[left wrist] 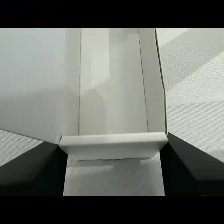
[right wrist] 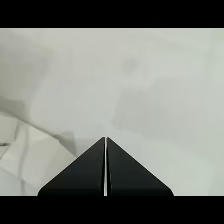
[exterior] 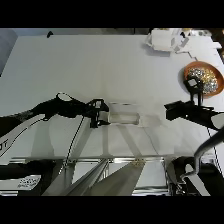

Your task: Fold the box and place the chain.

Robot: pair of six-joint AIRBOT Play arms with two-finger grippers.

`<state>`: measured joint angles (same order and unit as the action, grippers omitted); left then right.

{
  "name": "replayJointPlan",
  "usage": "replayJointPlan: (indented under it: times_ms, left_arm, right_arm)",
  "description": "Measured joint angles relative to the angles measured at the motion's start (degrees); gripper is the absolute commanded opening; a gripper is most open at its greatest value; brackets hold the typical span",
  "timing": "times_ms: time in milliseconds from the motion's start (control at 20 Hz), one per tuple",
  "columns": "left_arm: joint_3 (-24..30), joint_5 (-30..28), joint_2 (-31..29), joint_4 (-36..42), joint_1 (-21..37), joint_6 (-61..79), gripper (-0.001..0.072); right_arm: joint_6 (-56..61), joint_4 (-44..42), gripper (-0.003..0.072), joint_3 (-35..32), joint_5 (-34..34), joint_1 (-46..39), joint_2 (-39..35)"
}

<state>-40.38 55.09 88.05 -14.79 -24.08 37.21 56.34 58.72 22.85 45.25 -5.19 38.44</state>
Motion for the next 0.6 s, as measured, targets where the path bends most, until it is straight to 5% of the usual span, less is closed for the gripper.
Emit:
replayJointPlan:
  times_ms: [200,600]
  left_arm:
    - [0.00,0.02,0.00,-0.02,0.00,0.00,0.0018]
    - [0.00,0.02,0.00,-0.02,0.00,0.00,0.0018]
  right_arm:
    - [11.17,1.27,0.0019,0.00,6.23,-2.03,6.21]
    - [10.99,-6.12,0.0019,0.02,8.48,2.49,23.02]
